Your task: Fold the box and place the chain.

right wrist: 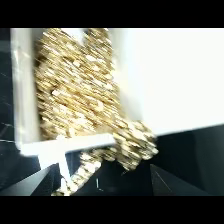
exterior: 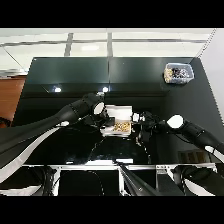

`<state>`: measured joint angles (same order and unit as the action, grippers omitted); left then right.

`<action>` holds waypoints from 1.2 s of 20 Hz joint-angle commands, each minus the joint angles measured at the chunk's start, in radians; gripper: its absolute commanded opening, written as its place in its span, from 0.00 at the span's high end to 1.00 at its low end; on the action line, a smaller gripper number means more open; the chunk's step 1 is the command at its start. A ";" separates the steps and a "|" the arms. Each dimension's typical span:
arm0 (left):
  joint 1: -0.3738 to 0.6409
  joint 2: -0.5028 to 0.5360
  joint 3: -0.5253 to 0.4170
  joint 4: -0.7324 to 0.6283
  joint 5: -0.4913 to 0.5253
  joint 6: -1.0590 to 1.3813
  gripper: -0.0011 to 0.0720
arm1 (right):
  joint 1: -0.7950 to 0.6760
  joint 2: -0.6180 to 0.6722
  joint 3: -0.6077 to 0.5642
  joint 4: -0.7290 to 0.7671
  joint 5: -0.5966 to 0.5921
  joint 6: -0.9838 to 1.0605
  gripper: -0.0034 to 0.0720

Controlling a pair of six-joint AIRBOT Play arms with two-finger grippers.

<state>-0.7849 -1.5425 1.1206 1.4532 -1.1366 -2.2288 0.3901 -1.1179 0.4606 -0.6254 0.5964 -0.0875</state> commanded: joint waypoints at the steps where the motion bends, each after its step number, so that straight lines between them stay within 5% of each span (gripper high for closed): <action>1: 0.000 -0.001 0.000 0.000 -0.001 0.000 0.95 | -0.031 -0.020 0.001 0.032 -0.018 -0.056 0.02; 19: 0.000 -0.001 0.000 -0.004 -0.001 0.000 0.95 | -0.027 -0.077 0.008 0.134 -0.036 -0.168 0.02; 20: 0.000 -0.001 0.000 -0.004 -0.001 0.000 0.95 | -0.027 -0.077 0.008 0.135 -0.035 -0.168 0.05; 21: 0.000 -0.001 0.000 -0.004 0.000 0.000 0.95 | -0.026 -0.077 0.008 0.134 -0.035 -0.168 0.20; 22: 0.000 -0.001 0.000 -0.004 0.001 0.000 0.95 | -0.026 -0.077 0.008 0.134 -0.035 -0.168 0.20; 23: 0.000 -0.001 0.000 -0.004 0.001 0.000 0.95 | -0.027 -0.077 0.008 0.135 -0.035 -0.167 0.39; 24: 0.000 -0.001 0.000 -0.004 0.001 0.000 0.95 | -0.027 -0.077 0.008 0.134 -0.033 -0.167 0.75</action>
<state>-0.7849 -1.5425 1.1206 1.4494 -1.1378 -2.2292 0.3634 -1.1946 0.4675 -0.4938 0.5602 -0.2523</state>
